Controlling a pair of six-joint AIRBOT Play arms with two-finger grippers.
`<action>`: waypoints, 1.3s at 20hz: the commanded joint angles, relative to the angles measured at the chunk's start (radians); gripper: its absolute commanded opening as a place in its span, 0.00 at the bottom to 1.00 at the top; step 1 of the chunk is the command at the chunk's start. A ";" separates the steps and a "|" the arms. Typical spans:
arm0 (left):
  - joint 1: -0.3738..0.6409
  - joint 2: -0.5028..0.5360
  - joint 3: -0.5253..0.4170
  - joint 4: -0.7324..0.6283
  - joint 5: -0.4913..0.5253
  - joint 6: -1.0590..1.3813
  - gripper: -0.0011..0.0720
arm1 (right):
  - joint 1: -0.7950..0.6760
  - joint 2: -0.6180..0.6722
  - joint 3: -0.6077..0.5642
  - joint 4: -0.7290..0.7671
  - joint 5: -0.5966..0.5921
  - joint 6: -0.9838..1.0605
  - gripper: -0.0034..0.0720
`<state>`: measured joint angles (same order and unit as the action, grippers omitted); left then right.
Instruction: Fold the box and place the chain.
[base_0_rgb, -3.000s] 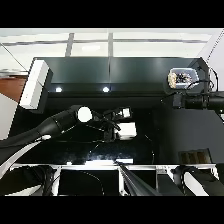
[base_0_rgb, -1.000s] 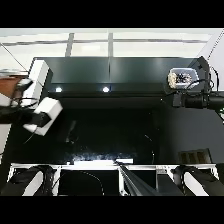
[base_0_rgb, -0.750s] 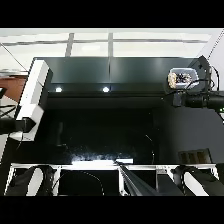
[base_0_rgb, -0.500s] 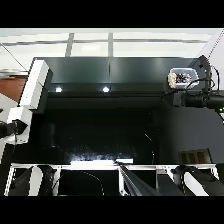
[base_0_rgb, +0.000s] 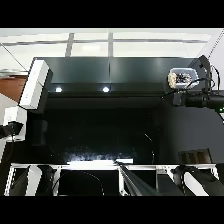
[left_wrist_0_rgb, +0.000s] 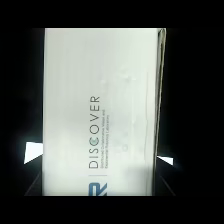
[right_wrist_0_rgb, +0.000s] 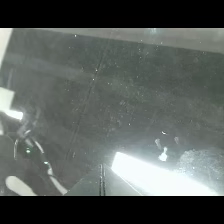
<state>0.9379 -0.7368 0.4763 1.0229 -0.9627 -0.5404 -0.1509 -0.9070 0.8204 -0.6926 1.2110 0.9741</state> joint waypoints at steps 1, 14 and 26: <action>-0.017 -0.087 -0.004 -0.113 0.103 0.186 0.41 | 0.000 0.000 0.001 0.000 -0.008 0.018 0.08; -0.109 -0.292 -0.003 -0.193 0.254 0.265 0.79 | 0.000 0.000 0.001 0.000 -0.023 0.063 0.08; -0.125 -0.021 0.304 -0.151 0.080 0.002 0.98 | 0.000 0.000 0.001 0.006 -0.029 0.061 0.08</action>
<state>0.8246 -0.8360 0.6868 0.9047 -0.8413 -0.4469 -0.1509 -0.9070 0.8204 -0.6876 1.2015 1.0363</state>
